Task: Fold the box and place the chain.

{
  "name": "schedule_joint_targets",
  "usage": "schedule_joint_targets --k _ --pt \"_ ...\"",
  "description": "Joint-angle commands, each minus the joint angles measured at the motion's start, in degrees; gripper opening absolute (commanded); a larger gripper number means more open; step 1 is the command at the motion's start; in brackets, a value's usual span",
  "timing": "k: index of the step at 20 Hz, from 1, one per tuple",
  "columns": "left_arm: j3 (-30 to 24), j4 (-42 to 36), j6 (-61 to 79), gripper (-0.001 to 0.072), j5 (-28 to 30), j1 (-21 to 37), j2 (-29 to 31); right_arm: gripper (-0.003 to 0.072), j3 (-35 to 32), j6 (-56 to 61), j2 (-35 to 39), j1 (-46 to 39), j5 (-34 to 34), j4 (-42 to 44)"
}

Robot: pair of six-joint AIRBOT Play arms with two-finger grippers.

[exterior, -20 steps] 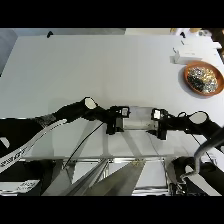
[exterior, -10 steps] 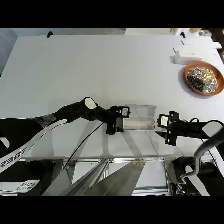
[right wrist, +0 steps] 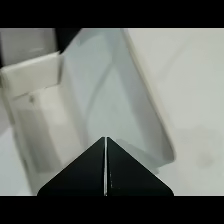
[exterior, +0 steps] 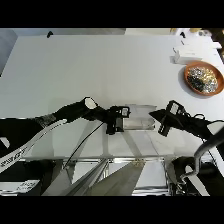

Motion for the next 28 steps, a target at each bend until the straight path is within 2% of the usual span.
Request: schedule_joint_targets --k 1,4,7,10,12,16,18,21,23,24,25,27,28 --pt "0.0 0.0 0.0 0.0272 0.0 0.0 0.0 0.0014 0.0 -3.4 -9.2 0.0 -8.3 7.2" --pt "0.0 0.0 0.0 0.0272 0.0 0.0 0.0 0.0014 0.1 -3.2 -17.7 0.0 -12.5 7.4" --pt "0.0 0.0 0.0 0.0272 0.0 0.0 0.0 0.0014 0.1 -3.2 -20.8 0.0 -12.1 7.4" --pt "0.0 0.0 0.0 0.0272 0.0 0.0 0.0 0.0014 0.1 -3.2 -20.7 0.0 -9.9 7.5" --pt "0.0 0.0 0.0 0.0272 0.0 0.0 0.0 0.0014 0.7 -2.9 -19.4 0.0 -5.3 7.4" --pt "0.0 0.0 0.0 0.0272 0.0 0.0 0.0 0.0014 1.8 -2.6 -10.5 0.0 -0.4 5.7" --pt "0.0 0.0 0.0 0.0272 0.0 0.0 0.0 0.0014 1.8 -2.6 -3.7 0.0 -0.3 -0.1" --pt "0.0 0.0 0.0 0.0272 0.0 0.0 0.0 0.0014 1.8 -2.6 5.5 0.0 0.4 -19.2" --pt "0.0 0.0 0.0 0.0272 0.0 0.0 0.0 0.0014 1.8 -1.9 7.8 0.3 4.2 -31.2" --pt "0.0 0.0 0.0 0.0272 0.0 0.0 0.0 0.0015 1.6 -0.6 7.5 1.1 4.6 -33.7" --pt "0.0 0.0 0.0 0.0272 0.0 0.0 0.0 0.0059 1.3 -0.8 6.6 1.7 4.9 -33.8" --pt "0.0 0.0 0.0 0.0272 0.0 0.0 0.0 0.0451 1.2 -1.7 3.3 1.8 4.5 -33.6" --pt "0.0 0.0 0.0 0.0272 0.0 0.0 0.0 0.0473 1.2 -1.7 1.5 1.8 3.9 -33.3"
